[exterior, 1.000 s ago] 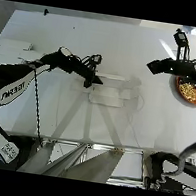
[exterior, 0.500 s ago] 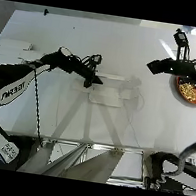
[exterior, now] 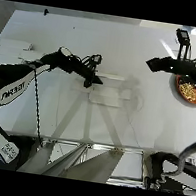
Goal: Fold the box and place the chain.
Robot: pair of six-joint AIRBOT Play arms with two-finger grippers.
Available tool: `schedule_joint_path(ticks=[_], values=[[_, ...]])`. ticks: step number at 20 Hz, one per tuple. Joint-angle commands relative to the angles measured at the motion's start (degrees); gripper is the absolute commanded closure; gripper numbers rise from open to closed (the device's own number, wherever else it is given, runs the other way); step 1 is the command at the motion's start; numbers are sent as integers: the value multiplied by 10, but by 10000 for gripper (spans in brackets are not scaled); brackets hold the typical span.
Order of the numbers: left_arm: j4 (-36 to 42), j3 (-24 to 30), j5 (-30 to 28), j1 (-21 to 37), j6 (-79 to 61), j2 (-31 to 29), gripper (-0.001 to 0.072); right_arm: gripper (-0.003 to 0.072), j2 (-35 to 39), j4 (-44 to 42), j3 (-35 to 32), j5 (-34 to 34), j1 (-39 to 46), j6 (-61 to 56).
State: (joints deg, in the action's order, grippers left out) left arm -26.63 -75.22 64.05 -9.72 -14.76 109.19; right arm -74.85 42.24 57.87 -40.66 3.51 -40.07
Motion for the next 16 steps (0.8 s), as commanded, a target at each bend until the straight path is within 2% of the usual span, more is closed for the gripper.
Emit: schedule_joint_path(ticks=[1, 8, 10, 12, 16], values=[[0, 0, 0, 0, 0, 0, 696, 190, 13, -35, 3, -50, 0, 1], [0, 0, 0, 0, 0, 0, 696, 177, 130, -38, 48, -254, 0, 123], [0, 0, 0, 0, 0, 0, 696, 126, 178, -33, 50, -304, 0, 163], [0, 0, 0, 0, 0, 0, 696, -3, 222, -31, 50, -363, 0, 198], [0, 0, 0, 0, 0, 0, 696, -7, 293, -14, 50, -394, -13, 196]])
